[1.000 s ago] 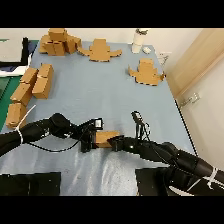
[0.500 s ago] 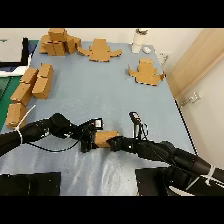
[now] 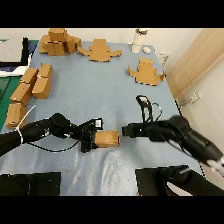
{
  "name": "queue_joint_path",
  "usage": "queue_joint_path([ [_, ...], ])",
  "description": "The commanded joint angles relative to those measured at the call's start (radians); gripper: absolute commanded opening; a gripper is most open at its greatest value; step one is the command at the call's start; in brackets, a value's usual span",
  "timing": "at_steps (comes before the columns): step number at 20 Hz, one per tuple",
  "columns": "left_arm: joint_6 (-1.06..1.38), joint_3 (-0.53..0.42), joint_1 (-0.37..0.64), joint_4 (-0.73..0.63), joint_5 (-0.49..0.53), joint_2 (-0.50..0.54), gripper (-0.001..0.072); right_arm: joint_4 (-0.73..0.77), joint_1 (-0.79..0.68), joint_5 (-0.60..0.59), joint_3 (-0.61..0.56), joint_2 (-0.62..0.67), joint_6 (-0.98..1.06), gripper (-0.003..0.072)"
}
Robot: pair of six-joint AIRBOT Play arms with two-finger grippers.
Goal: Fold the box.
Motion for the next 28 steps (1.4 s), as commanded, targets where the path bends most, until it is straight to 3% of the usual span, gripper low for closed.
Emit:
queue_joint_path([
  [1, 0.0, 0.001, 0.0, 0.0, 0.001, 0.001, 0.0521, -0.1, -0.106, -0.255, 0.154, -0.178, 0.057, 0.0005],
  [6, 0.0, 0.001, 0.0, 0.0, 0.0, 0.001, 0.0521, -0.022, -0.107, -0.253, 0.193, -0.322, 0.058, 0.0005],
  [11, -0.003, 0.002, 0.0, -0.023, 0.002, 0.002, 0.052, -0.008, -0.107, -0.243, 0.193, -0.331, 0.067, 0.0004],
  [14, -0.145, 0.008, 0.018, -0.006, 0.008, 0.048, 0.0521, -0.014, -0.107, -0.241, 0.193, -0.331, 0.087, 0.0005],
  [16, -0.267, 0.011, 0.06, 0.039, 0.068, 0.106, 0.0521, -0.035, -0.108, -0.234, 0.193, -0.331, 0.112, 0.0005],
  [19, -0.5, 0.011, 0.185, 0.18, 0.135, 0.19, 0.0522, -0.048, -0.108, -0.231, 0.193, -0.331, 0.123, 0.0005],
  [24, -0.907, 0.011, 0.526, 0.535, 0.062, 0.257, 0.0521, -0.057, -0.107, -0.227, 0.193, -0.331, 0.122, 0.0004],
  [28, -0.965, 0.012, 0.769, 0.57, -0.034, 0.256, 0.0522, -0.067, -0.107, -0.226, 0.193, -0.331, 0.117, 0.0005],
])
